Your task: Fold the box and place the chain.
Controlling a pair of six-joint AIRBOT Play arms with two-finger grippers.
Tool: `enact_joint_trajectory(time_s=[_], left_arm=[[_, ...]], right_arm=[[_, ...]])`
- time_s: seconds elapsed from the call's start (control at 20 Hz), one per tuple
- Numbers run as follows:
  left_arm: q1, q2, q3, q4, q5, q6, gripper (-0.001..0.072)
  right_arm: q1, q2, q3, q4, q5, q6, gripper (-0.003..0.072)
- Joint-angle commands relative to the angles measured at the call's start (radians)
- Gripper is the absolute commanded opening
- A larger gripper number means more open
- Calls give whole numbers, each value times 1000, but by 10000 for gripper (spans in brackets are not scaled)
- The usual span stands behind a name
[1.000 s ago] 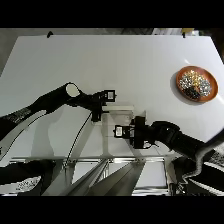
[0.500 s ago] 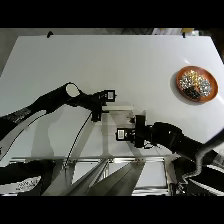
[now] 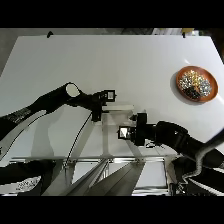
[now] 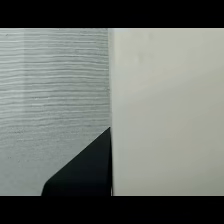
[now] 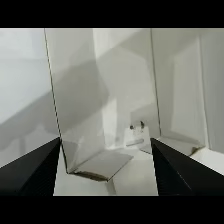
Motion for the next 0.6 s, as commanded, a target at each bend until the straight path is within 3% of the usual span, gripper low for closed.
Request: enact_joint_trajectory(time_s=[0.0,0.15,0.55], left_arm=[[-1,0,0,0,-1,0,10],[-1,0,0,0,-1,0,10],[-1,0,0,0,-1,0,10]], right_arm=[[-68,3,0,143,10,-129,617],[-120,3,2,391,14,-423,617],[-280,3,50,402,79,-494,618]])
